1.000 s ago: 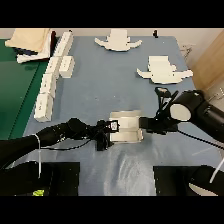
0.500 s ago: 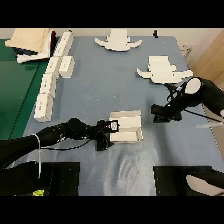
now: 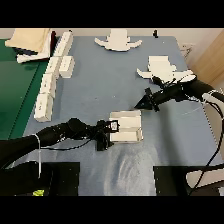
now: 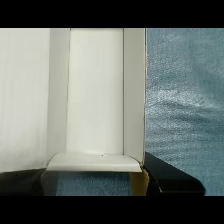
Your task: Fold the box.
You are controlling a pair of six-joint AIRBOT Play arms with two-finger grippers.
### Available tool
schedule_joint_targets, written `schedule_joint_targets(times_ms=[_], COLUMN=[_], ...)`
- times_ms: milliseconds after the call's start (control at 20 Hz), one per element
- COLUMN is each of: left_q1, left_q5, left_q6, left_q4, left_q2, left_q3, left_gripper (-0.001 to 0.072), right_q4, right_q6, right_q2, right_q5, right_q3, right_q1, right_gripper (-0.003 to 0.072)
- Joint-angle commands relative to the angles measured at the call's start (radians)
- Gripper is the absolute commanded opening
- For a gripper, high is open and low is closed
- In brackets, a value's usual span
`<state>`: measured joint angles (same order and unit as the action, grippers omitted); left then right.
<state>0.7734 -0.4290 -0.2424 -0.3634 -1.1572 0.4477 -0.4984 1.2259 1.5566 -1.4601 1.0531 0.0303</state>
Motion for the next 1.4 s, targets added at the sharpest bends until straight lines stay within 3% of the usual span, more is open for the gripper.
schedule_joint_targets(times_ms=[0, 200, 600, 1100, 1350], left_q1=[0.0, 0.0, 0.0, 0.0, 0.0], left_q5=[0.0, 0.0, 0.0, 0.0, 0.0], left_q6=[0.0, 0.0, 0.0, 0.0, 0.0], left_q4=[0.0, 0.0, 0.0, 0.0, 0.0], left_q2=[0.0, 0.0, 0.0, 0.0, 0.0], left_q3=[0.0, 0.0, 0.0, 0.0, 0.0], left_gripper=[0.0525, 0.0525, 0.0525, 0.0525, 0.0525], right_q4=[-0.013, -0.208, -0.38, -0.605, -0.708], right_q6=[-0.065, -0.081, -0.154, -0.233, -0.232], right_q2=[0.024, -0.012, -0.245, -0.505, -0.566], right_q5=[-0.103, -0.109, -0.042, 0.373, 0.513], right_q3=[0.019, 0.019, 0.013, -0.233, -0.338], right_q1=[0.061, 0.18, 0.372, 0.598, 0.707], right_gripper=[0.0003, 0.0003, 0.0003, 0.0002, 0.0002])
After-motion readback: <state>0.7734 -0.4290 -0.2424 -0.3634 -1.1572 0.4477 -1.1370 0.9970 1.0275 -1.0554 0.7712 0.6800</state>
